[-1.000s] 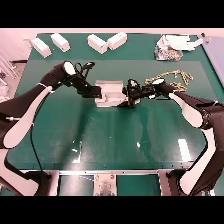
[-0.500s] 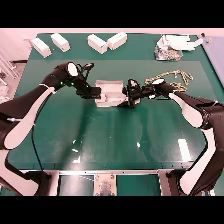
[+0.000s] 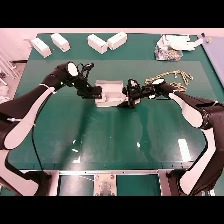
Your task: Fold the box and place the chain.
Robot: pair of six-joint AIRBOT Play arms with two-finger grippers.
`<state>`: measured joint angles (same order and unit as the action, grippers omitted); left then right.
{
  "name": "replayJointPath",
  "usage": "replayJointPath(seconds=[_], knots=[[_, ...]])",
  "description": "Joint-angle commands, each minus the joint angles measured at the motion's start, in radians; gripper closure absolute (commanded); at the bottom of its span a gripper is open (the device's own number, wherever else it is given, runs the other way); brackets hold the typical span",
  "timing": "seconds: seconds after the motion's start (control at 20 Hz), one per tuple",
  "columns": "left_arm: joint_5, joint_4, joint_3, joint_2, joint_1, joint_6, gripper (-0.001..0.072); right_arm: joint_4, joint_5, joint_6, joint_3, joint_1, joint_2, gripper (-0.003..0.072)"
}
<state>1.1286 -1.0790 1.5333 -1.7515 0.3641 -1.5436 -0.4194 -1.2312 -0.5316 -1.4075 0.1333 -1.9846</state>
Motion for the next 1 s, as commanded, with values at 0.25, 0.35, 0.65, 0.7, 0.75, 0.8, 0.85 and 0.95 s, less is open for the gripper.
replayJointPath(seconds=[0.25, 0.35, 0.65, 0.7, 0.75, 0.8, 0.85, 0.95], knots=[[-0.014, 0.011, 0.001, 0.0, 0.0, -0.013, 0.0213, 0.0, 0.0, 0.0, 0.0, 0.0, 0.0, 0.0102], [-0.022, 0.012, 0.001, -0.001, 0.0, -0.045, 0.0213, 0.0, 0.0, 0.0, 0.0, 0.0, 0.0, 0.0102], [-0.042, 0.014, -0.002, -0.025, 0.001, -0.137, 0.0213, 0.0, 0.0, 0.0, 0.0, 0.0, 0.0, 0.0102], [-0.041, 0.022, -0.002, -0.029, 0.003, -0.148, 0.0213, 0.0, 0.0, 0.0, 0.0, 0.0, 0.0, 0.0102], [-0.044, 0.021, -0.002, -0.029, 0.009, -0.162, 0.0214, 0.0, 0.0, 0.0, 0.0, 0.0, 0.0, 0.0102], [-0.047, 0.016, -0.002, -0.029, 0.014, -0.174, 0.0214, 0.0, 0.0, 0.0, 0.0, 0.0, 0.0, 0.0102], [-0.051, 0.016, -0.002, -0.029, 0.02, -0.18, 0.0214, 0.0, 0.0, 0.0, 0.0, 0.0, 0.0, 0.0102], [-0.063, 0.008, -0.002, -0.029, 0.031, -0.185, 0.0214, 0.0, 0.0, 0.0, 0.0, 0.0, 0.0, 0.0102]])
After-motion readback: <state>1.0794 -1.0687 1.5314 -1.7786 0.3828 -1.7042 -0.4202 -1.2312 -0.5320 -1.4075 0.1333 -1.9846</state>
